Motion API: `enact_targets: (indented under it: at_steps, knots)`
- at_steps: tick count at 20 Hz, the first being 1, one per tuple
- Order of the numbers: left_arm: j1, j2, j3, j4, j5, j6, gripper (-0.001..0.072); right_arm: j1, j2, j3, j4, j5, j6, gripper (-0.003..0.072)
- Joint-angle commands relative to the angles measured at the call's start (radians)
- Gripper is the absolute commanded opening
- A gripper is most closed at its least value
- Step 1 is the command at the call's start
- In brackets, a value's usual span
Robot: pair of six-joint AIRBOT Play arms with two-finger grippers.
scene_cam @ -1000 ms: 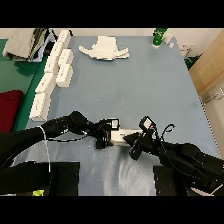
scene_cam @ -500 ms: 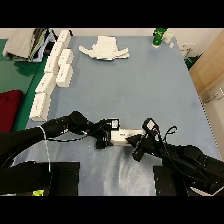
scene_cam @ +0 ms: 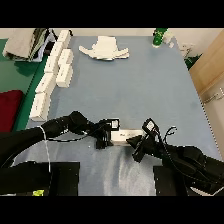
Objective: Fold the box.
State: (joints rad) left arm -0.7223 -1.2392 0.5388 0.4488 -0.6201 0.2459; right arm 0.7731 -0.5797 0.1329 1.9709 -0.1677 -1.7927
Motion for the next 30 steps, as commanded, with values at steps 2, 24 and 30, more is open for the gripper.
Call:
enact_targets:
  at_steps: [2, 24, 30]
  knots:
    - [0.000, 0.000, 0.000, 0.000, 0.000, -0.002, 0.0520, 0.000, 0.000, -0.024, 0.001, -0.006, 0.024, 0.0002]
    - [0.000, 0.000, 0.000, 0.000, 0.000, -0.002, 0.0520, 0.000, -0.001, -0.027, 0.000, -0.029, 0.024, 0.0002]
    - [0.000, 0.000, 0.000, 0.000, 0.000, -0.002, 0.0520, 0.000, 0.000, -0.038, 0.001, -0.032, 0.024, 0.0002]
